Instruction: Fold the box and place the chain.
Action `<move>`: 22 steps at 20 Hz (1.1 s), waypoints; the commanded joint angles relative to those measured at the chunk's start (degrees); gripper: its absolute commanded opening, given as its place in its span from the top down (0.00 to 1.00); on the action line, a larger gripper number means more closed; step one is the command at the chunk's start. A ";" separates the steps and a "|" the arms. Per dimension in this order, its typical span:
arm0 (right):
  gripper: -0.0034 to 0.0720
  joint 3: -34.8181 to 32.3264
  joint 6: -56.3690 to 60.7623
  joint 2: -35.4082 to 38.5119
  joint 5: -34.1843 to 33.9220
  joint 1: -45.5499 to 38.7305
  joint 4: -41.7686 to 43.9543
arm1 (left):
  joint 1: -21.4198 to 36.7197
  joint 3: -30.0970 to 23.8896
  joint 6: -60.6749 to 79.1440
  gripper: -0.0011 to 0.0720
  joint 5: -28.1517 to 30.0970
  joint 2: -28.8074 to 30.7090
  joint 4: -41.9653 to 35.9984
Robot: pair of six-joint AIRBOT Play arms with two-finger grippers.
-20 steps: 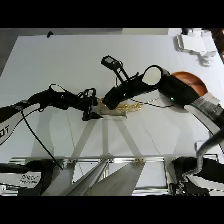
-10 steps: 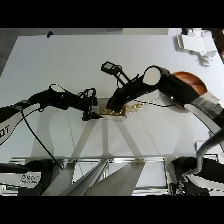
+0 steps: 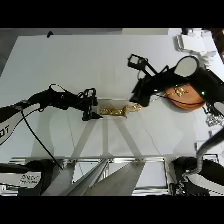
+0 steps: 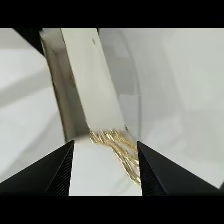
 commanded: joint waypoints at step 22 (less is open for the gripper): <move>0.88 -6.23 -24.76 -19.17 -13.73 0.52 -7.28 | -0.04 0.04 0.00 0.47 0.02 -0.02 0.02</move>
